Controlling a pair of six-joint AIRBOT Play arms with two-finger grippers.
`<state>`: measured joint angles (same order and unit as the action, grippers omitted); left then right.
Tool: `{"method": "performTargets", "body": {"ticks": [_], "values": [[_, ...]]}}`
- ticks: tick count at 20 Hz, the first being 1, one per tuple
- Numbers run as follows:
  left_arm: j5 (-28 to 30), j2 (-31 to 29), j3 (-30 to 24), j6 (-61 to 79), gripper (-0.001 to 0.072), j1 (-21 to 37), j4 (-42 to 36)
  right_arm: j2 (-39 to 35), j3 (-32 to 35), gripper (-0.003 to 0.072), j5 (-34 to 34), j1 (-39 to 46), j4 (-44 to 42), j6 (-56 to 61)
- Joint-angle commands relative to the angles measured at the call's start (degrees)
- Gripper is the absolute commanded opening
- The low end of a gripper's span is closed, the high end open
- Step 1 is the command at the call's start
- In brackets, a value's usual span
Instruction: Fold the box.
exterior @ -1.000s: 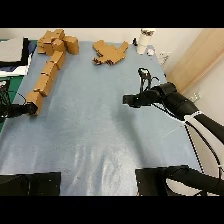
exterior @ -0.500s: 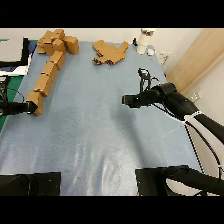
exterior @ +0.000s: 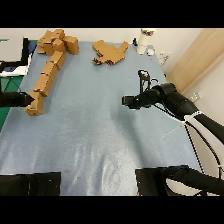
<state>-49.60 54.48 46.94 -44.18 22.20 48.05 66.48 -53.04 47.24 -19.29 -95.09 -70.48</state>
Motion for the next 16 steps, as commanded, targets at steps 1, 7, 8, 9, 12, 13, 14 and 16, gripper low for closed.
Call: {"method": "performTargets", "body": {"ticks": [1, 7, 8, 9, 12, 13, 14, 16], "values": [[-1.2, -0.3, 2.7, -2.3, 0.0014, -9.6, -1.9, 0.1, -0.1, 0.0005, 0.2, 0.0, -2.6, 0.0], [1.1, 15.1, 18.5, -14.0, 0.0013, -30.4, 2.7, 7.7, -10.0, 0.0005, 7.4, 0.0, -3.7, -2.5], [1.1, 18.3, 21.5, -15.9, 0.0013, -32.8, 4.1, 9.9, -13.0, 0.0005, 9.0, 0.0, -3.7, -3.1], [1.1, 21.4, 24.3, -17.6, 0.0013, -35.0, 5.0, 11.9, -15.9, 0.0006, 10.4, 0.0, -3.8, -3.1], [1.1, 28.2, 29.2, -20.0, 0.0013, -39.0, 5.2, 17.3, -23.6, 0.0006, 14.5, 0.0, -4.5, -4.7], [1.1, 29.9, 30.1, -21.3, 0.0014, -40.0, 5.2, 18.8, -25.6, 0.0005, 15.5, 0.0, -5.0, -5.0], [1.1, 31.3, 30.3, -21.7, 0.0014, -40.8, 5.1, 19.9, -26.9, 0.0006, 15.8, 0.0, -5.9, -5.3], [0.7, 33.2, 30.4, -21.7, 0.0014, -42.0, 5.1, 20.6, -27.5, 0.0005, 16.1, 0.0, -6.5, -5.1]]}}
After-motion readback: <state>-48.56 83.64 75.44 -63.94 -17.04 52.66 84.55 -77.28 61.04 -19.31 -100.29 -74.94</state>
